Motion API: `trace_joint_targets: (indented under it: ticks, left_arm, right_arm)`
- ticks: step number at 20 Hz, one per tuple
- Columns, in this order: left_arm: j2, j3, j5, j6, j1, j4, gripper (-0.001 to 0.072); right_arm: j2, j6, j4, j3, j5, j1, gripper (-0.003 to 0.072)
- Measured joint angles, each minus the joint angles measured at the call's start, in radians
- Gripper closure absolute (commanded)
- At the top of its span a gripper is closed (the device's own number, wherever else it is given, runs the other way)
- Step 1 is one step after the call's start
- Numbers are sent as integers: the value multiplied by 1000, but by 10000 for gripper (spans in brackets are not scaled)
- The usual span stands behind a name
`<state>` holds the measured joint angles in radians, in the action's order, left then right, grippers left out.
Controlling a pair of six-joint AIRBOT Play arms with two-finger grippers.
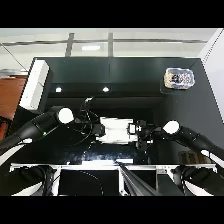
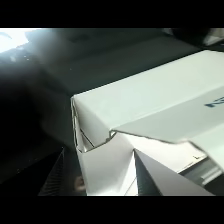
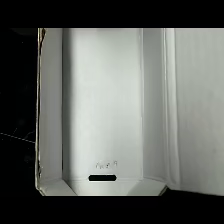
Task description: Fold the box and place the chain.
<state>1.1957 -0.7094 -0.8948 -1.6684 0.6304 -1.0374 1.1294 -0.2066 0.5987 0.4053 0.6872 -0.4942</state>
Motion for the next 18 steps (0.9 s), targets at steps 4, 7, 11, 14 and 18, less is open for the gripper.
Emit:
trace_joint_targets:
  ticks: [4,7,11,14,18]
  left_arm:
    - [0,-37,-7,-109,48,-90,224]
    - [0,-55,-15,-166,61,-116,226]
    - [0,-66,-36,-220,66,-128,228]
    - [0,-69,-43,-261,69,-130,401]
    - [1,-90,-60,-338,101,-166,401]
  right_arm:
    - [0,0,0,0,0,0,150]
    - [0,0,0,0,0,0,150]
    - [0,0,0,0,0,0,150]
    - [0,0,0,0,0,0,150]
    - [0,0,0,0,1,0,150]
